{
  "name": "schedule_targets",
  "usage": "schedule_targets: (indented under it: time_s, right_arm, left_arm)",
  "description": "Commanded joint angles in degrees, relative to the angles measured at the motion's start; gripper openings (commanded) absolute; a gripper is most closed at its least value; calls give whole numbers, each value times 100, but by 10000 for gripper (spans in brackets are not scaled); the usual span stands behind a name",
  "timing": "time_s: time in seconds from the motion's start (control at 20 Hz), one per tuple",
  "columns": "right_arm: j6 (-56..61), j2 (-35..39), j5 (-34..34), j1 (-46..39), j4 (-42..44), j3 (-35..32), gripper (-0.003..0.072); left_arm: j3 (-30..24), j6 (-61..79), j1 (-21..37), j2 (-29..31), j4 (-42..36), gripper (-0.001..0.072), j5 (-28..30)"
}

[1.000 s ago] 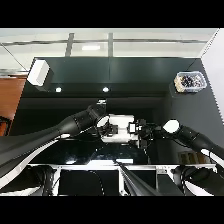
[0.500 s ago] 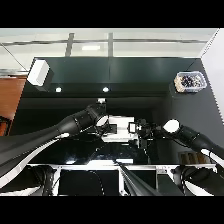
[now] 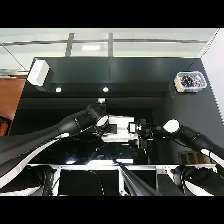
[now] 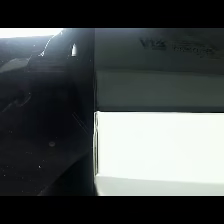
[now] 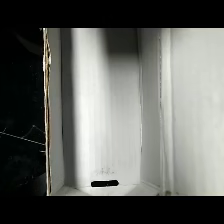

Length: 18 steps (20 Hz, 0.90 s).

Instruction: Fold the box and place the chain.

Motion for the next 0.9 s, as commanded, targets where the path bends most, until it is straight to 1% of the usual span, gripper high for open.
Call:
schedule_targets:
  time_s: [0.0, 0.35, 0.8, 0.85]
  right_arm:
    - [-2, -2, -15, 7, 44, 0, 44]
    - [-2, -2, -13, 4, 44, 0, 44]
    - [4, 0, 7, 0, 22, 0, 44]
    - [4, 2, 4, 0, 31, 0, 75]
  left_arm:
    - [-2, 2, 4, 0, 9, 28, 26]
    - [-2, -2, 4, -7, -39, 28, 223]
    - [-2, 0, 2, -28, -42, 28, 170]
    - [-2, -2, 2, -28, -39, 28, 173]
